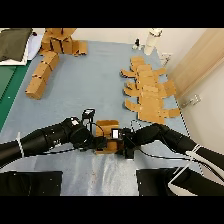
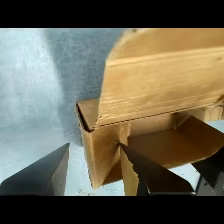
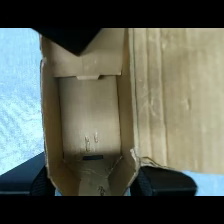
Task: Fold the box.
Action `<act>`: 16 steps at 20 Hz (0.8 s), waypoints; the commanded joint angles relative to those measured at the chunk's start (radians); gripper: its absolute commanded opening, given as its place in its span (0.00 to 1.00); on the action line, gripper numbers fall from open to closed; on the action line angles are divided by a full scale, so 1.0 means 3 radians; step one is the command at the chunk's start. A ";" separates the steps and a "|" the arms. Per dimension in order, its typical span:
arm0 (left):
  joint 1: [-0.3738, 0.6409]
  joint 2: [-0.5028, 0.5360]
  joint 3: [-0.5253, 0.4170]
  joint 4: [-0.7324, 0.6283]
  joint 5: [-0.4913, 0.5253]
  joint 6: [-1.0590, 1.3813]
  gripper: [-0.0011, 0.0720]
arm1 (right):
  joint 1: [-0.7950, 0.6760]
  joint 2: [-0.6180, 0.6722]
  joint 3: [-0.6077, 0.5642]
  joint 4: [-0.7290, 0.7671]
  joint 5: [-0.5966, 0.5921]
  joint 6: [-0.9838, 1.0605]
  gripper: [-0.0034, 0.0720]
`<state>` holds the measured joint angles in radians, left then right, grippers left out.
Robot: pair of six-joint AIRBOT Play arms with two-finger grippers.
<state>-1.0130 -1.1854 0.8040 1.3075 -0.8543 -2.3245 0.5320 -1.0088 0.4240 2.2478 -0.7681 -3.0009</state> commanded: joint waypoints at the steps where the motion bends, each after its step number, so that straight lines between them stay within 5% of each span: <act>1: -0.0013 -0.0037 0.0047 0.0130 -0.0060 -0.0186 0.68 | -0.0001 0.0000 0.0001 0.0000 0.0000 0.0001 0.78; 6: -0.0064 -0.0286 0.0235 0.0184 -0.0120 -0.0197 0.68 | -0.0001 0.0000 0.0001 0.0000 0.0000 0.0001 0.78; 11: -0.0263 -0.0692 0.0701 0.0650 -0.0776 -0.0373 0.68 | -0.0001 0.0000 0.0001 0.0000 0.0000 0.0001 0.78; 16: -0.0281 -0.0916 0.0932 0.0651 -0.0858 -0.0430 0.62 | -0.0001 0.0000 0.0001 0.0000 0.0000 0.0001 0.78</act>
<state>-1.0904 -1.4223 1.0424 1.4826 -1.0737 -2.4359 0.5320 -1.0088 0.4240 2.2478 -0.7681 -3.0009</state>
